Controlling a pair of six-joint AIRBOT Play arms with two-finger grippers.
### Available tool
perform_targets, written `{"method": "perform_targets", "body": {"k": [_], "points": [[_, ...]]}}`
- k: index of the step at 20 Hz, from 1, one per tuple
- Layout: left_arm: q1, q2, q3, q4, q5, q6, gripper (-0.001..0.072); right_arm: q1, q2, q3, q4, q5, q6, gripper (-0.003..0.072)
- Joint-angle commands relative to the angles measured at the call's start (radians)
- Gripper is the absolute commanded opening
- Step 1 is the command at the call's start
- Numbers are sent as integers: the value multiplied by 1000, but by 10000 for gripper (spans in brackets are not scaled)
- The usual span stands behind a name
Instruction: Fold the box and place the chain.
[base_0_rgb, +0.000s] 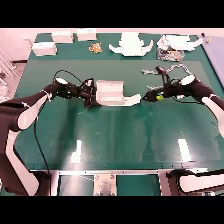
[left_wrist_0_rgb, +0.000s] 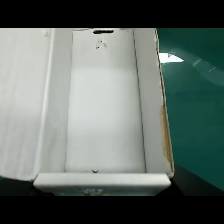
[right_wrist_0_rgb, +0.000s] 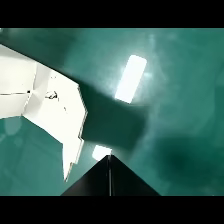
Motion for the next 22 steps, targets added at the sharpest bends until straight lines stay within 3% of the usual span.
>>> {"method": "perform_targets", "body": {"k": [1,8,13,21,22], "points": [[0,1,0,0,0,0,623,65,-63,-10,28,-68,14,-1],[0,1,0,0,-2,0,623,176,-90,33,106,-93,6,-1],[0,1,0,0,-2,0,623,180,-18,44,98,-93,10,-1],[0,1,0,0,-2,0,623,183,-9,44,107,-74,10,5],[0,1,0,0,-1,0,623,185,-9,44,117,-71,10,67]]}}
